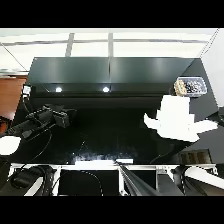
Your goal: Fold the box and place the chain.
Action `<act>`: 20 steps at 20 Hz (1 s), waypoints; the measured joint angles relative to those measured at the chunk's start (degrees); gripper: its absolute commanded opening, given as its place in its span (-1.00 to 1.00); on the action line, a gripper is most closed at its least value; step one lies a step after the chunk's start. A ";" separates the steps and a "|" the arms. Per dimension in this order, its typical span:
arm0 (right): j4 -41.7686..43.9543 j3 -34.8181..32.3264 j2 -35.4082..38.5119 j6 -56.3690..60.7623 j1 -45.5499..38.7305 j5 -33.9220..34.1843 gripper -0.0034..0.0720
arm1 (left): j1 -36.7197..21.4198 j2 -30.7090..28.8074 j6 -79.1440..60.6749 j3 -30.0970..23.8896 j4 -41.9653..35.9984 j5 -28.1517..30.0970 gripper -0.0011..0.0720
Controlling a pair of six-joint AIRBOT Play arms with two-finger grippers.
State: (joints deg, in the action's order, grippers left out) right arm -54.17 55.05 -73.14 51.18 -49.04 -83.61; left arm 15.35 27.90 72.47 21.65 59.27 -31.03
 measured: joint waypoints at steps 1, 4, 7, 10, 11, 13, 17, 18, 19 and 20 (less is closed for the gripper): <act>1.81 -2.32 1.90 0.07 1.81 0.55 -0.89 | -0.02 0.00 0.02 0.00 -0.02 -0.22 0.97; 6.03 -8.85 6.40 0.02 9.53 2.38 -0.89 | -0.02 0.07 0.00 -0.02 -0.22 -0.81 0.97; 11.98 -14.97 10.58 -0.44 20.74 7.28 -0.89 | 0.00 0.83 0.02 -0.02 -0.87 -1.03 0.97; 16.96 -20.00 15.43 -0.92 33.99 15.37 -0.89 | 0.00 3.61 0.02 -0.13 -2.69 -1.44 0.97; 17.99 -21.66 17.25 -1.09 38.93 18.78 -0.89 | 0.00 5.33 0.02 -0.15 -4.35 -1.68 0.96; 20.24 -24.11 19.96 -1.29 47.89 25.90 -0.89 | 0.00 9.84 -0.02 -0.11 -8.98 -2.75 0.96; 22.14 -26.23 22.29 -1.27 61.68 38.49 -0.89 | -0.15 22.40 -2.86 2.97 -16.61 -5.79 0.97; 22.47 -26.47 22.56 -1.25 63.43 40.02 -0.89 | -0.15 25.64 -4.52 4.28 -18.53 -7.30 0.96; 22.53 -26.62 22.69 -1.09 64.76 41.27 -0.89 | -0.17 29.05 -6.67 5.68 -20.70 -9.27 0.96; 22.75 -26.75 22.84 -0.96 65.68 42.05 -0.89 | -0.20 32.44 -10.03 7.02 -23.32 -11.65 0.96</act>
